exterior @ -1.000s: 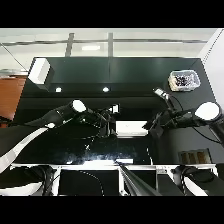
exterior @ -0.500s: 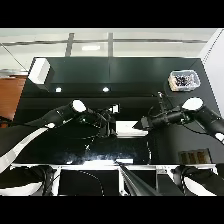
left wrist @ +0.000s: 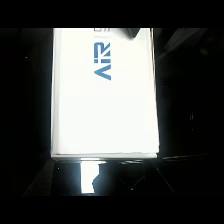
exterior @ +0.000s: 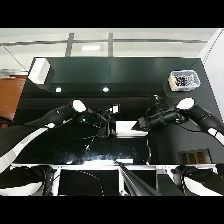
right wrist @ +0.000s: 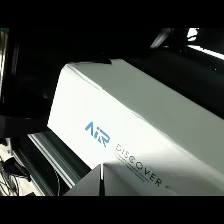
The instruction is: Fold the box and place the chain.
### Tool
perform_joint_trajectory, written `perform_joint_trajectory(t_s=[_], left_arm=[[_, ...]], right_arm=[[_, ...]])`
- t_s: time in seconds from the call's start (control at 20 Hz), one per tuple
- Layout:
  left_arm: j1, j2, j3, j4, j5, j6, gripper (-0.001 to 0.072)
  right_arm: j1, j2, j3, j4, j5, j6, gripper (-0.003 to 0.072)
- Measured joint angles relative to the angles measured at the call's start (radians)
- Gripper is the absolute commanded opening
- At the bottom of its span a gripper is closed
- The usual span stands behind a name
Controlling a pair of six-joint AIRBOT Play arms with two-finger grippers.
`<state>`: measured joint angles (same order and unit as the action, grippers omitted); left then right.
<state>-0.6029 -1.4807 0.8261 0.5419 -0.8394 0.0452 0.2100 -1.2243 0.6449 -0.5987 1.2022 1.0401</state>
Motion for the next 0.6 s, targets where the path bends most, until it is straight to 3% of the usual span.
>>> perform_joint_trajectory(t_s=[0.6], left_arm=[[0.0,0.0,0.0,0.0,0.001,-0.001,0.0502]], right_arm=[[0.0,-0.026,0.0,-0.033,-0.043,-0.001,0.0027]])
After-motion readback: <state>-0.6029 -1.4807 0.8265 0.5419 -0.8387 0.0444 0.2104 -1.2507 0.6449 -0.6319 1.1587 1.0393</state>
